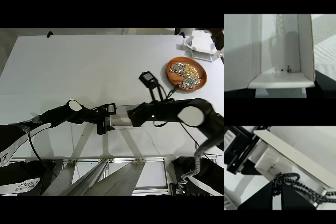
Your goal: Fold the box and place the chain.
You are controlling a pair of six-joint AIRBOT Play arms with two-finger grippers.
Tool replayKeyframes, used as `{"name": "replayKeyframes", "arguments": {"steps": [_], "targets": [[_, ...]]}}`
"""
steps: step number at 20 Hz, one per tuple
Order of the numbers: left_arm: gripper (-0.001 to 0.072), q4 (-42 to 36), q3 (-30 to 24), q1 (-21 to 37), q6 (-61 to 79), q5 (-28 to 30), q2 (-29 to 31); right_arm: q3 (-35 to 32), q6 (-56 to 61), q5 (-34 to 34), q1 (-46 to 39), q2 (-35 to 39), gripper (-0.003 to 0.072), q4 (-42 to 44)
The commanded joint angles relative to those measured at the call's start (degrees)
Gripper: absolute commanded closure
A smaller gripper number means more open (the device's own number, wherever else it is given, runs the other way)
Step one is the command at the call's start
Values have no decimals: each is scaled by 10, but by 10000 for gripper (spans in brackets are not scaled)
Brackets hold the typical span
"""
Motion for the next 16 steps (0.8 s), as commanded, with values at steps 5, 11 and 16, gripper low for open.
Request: {"name": "replayKeyframes", "arguments": {"steps": [5, 11, 16], "targets": [[297, 0, 0, 0, 0, 0, 0, -12, 2, -126, 60, -141, 679, 21], [297, 0, 0, 0, 0, 0, 0, -12, 2, -96, 60, -141, 571, 24], [297, 0, 0, 0, 0, 0, 0, -12, 2, -70, 56, -99, 363, 24]]}}
